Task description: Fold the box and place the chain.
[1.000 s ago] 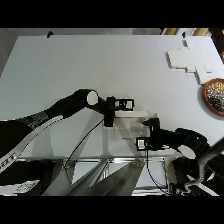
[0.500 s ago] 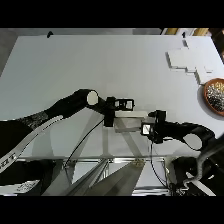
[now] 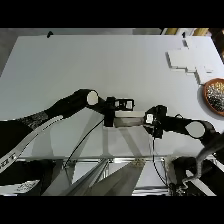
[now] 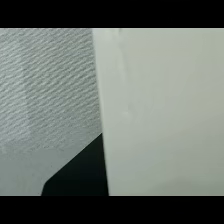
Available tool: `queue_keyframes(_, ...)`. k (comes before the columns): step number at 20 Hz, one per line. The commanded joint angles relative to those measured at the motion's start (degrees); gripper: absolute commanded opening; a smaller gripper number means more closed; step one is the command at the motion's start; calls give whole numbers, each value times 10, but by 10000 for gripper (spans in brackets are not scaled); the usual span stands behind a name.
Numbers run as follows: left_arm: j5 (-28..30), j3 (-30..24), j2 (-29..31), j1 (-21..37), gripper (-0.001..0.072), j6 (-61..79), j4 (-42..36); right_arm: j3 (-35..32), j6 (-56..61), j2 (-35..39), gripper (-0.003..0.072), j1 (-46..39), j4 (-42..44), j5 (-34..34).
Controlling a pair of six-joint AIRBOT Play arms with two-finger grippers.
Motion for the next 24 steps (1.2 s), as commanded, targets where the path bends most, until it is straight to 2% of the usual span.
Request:
queue_keyframes(1,0,0,0,0,11,0,0,9,-126,-33,690,-44,86,34)
queue_keyframes(5,0,0,0,0,11,0,0,9,-204,-78,690,-88,129,58)
queue_keyframes(10,0,0,0,0,11,0,0,11,-302,-132,689,-90,213,63)
queue_keyframes(16,0,0,0,0,11,0,0,52,-301,-229,688,-104,224,120)
queue_keyframes(20,0,0,0,0,11,0,0,57,-304,-241,687,-139,219,165)
queue_keyframes(24,0,0,0,0,11,0,0,57,-351,-261,641,-139,229,178)
